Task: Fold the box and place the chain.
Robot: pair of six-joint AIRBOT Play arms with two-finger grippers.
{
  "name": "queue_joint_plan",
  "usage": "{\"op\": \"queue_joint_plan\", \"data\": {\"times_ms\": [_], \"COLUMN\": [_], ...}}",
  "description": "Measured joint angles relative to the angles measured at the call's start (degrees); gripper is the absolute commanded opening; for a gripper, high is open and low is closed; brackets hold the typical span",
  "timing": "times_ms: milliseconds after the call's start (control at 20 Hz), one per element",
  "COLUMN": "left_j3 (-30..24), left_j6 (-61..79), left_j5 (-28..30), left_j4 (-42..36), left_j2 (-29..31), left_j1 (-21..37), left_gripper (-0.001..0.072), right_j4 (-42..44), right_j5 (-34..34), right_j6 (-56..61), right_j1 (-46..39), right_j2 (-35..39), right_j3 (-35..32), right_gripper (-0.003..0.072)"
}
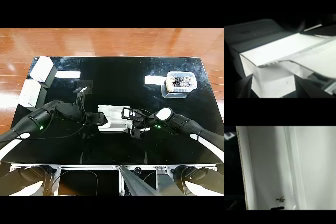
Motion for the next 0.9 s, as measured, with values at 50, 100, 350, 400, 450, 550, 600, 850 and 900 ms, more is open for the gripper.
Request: {"op": "queue_joint_plan", "data": {"times_ms": [50,100,350,400,450,550,600,850,900], "left_j3": [0.0,0.0,0.0,0.0,0.1,0.5,1.0,5.7,7.0], "left_j6": [-2.1,-4.1,-11.2,-12.0,-12.6,-13.7,-14.5,-23.9,-25.9], "left_j5": [-1.2,-2.1,-4.3,-4.5,-4.6,-4.3,-4.0,1.7,3.3], "left_j4": [1.6,3.2,9.6,10.1,10.8,11.8,12.7,23.5,26.1], "left_j2": [0.1,0.1,0.2,0.2,0.2,-0.1,-0.3,-2.4,-3.0], "left_j1": [-1.0,-1.7,-4.1,-4.4,-4.7,-5.4,-5.9,-8.6,-9.1], "left_gripper": [0.0595,0.0594,0.0586,0.0586,0.0586,0.0586,0.0585,0.0535,0.0536], "right_j4": [0.0,0.0,0.2,0.2,0.2,0.2,0.2,0.4,0.4], "right_j5": [0.0,0.0,0.0,0.0,0.0,0.0,0.0,0.1,0.1], "right_j6": [0.0,0.0,0.0,0.0,0.0,0.0,0.0,0.0,0.0], "right_j1": [0.0,0.0,0.0,0.0,0.0,0.0,0.0,0.0,0.0], "right_j2": [0.0,0.0,0.0,0.0,0.0,0.0,0.0,0.0,0.0], "right_j3": [0.0,0.0,0.0,0.0,0.0,0.0,0.0,0.0,0.0], "right_gripper": [0.0555,0.0555,0.0555,0.0555,0.0556,0.0555,0.0555,0.0555,0.0555]}}
